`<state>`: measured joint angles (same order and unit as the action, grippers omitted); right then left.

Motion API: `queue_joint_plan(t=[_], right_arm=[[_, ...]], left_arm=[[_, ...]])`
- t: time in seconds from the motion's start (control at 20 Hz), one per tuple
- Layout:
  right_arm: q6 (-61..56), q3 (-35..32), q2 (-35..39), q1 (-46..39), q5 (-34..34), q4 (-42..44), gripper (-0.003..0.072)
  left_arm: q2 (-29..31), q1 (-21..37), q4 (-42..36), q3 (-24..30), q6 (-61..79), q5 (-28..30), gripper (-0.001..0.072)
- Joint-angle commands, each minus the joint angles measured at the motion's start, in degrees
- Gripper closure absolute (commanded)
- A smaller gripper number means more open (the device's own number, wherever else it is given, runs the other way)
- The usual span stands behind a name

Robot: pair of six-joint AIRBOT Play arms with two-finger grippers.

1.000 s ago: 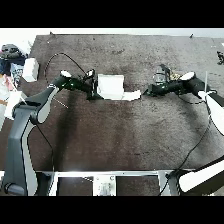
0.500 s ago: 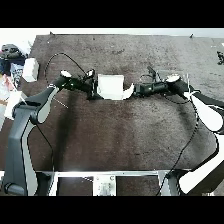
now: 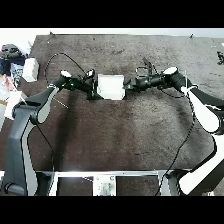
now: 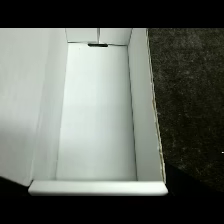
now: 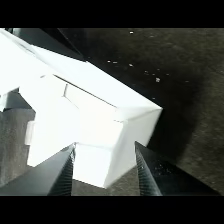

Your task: Fold the box and place the chain.

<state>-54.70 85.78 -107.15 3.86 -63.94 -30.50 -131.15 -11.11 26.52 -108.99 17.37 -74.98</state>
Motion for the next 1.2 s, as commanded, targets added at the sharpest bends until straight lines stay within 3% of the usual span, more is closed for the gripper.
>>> queue_joint_plan(t=[0.0,0.55,0.9,1.15], right_arm=[[-8.0,3.7,-0.2,2.2,-0.2,-7.8,0.0255],[-21.8,12.6,-2.4,10.6,0.8,-27.7,0.0256],[-31.7,12.9,-2.9,15.0,4.7,-40.9,0.0258],[-40.1,14.9,-4.1,17.3,2.1,-50.0,0.0288]], left_arm=[[0.0,0.0,0.0,0.0,0.0,0.0,0.0362],[0.0,0.0,0.0,0.0,0.0,0.0,0.0362],[0.0,0.0,0.0,0.0,0.0,0.0,0.0362],[0.0,0.0,0.0,0.0,0.0,0.0,0.0362]])
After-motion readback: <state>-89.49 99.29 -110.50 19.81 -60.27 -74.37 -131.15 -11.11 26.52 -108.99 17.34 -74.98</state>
